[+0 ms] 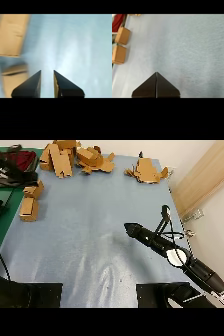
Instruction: Fold the box.
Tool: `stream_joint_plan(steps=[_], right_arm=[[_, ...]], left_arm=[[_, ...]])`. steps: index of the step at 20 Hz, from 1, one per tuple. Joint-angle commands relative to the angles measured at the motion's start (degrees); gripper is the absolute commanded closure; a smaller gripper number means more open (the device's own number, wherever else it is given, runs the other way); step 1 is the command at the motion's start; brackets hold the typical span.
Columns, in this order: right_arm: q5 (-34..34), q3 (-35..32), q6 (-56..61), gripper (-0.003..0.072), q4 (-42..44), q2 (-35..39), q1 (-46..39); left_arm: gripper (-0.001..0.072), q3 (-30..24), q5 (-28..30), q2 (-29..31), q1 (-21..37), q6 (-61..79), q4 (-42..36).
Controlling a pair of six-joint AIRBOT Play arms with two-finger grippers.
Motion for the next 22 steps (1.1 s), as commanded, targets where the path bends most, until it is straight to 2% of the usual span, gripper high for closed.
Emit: stream_joint_plan(steps=[1,2,5,9,12,15,17,19,22], right_arm=[[3.4,0.1,-0.5,0.0683,-7.9,0.0,0.0],[3.4,0.1,-2.2,0.0683,-8.4,0.1,0.0],[3.4,0.2,-8.8,0.0683,-8.4,0.0,0.0],[5.6,3.6,-10.0,0.0683,-12.0,-2.2,0.0],[12.4,9.9,-9.1,0.0683,-18.1,-9.4,-0.2],[23.4,17.9,6.1,0.0683,-29.7,-19.1,-0.5],[28.4,21.3,13.2,0.0683,-37.6,-23.0,-0.5],[29.4,22.3,16.3,0.0684,-41.8,-23.6,-0.5],[29.6,22.3,16.5,0.0683,-42.6,-22.7,-0.5]], left_arm=[[0.0491,0.7,-12.7,0.9,-6.2,1.7,-9.7],[0.0697,0.7,-15.2,0.9,-8.4,3.4,-10.1],[0.0703,0.6,-20.7,1.0,-15.0,3.9,-10.2],[0.0704,-4.3,-19.4,3.6,-22.2,3.9,-10.1],[0.0705,-14.0,-14.3,8.4,-24.5,3.7,-7.3],[0.0705,-26.2,-5.4,15.5,-24.9,0.0,-6.5],[0.0705,-33.2,1.6,19.9,-25.7,-2.3,-6.3],[0.0704,-36.5,4.8,21.5,-26.8,-2.9,-6.3],[0.0703,-36.7,6.2,21.6,-27.3,-4.8,-6.4]])
